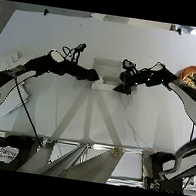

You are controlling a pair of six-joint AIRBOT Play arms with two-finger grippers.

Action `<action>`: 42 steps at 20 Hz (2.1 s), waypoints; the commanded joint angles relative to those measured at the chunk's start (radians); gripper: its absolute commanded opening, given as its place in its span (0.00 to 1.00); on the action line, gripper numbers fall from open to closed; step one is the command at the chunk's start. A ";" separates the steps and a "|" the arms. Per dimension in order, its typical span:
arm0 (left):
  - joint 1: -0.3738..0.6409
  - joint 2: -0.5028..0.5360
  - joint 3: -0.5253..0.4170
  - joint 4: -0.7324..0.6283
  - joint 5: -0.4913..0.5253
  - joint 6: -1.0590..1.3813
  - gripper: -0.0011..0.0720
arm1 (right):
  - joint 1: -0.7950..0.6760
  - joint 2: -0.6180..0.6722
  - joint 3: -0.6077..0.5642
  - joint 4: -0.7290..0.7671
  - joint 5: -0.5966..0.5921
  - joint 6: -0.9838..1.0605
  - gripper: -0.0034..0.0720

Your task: Fold the box and place the chain.

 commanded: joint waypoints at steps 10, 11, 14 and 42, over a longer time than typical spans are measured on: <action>0.000 0.062 0.035 0.155 -0.008 -0.096 0.88 | 0.000 0.000 0.000 0.000 0.000 0.000 0.65; 0.000 0.066 0.035 0.150 -0.014 -0.096 0.88 | 0.000 0.000 0.000 0.000 0.000 0.000 0.65; 0.000 0.079 0.035 0.131 -0.031 -0.095 0.89 | 0.000 0.000 0.000 0.000 0.000 0.000 0.65; -0.200 -0.059 0.344 0.753 -0.331 -0.796 0.71 | 0.000 0.000 0.000 0.000 0.000 0.000 0.65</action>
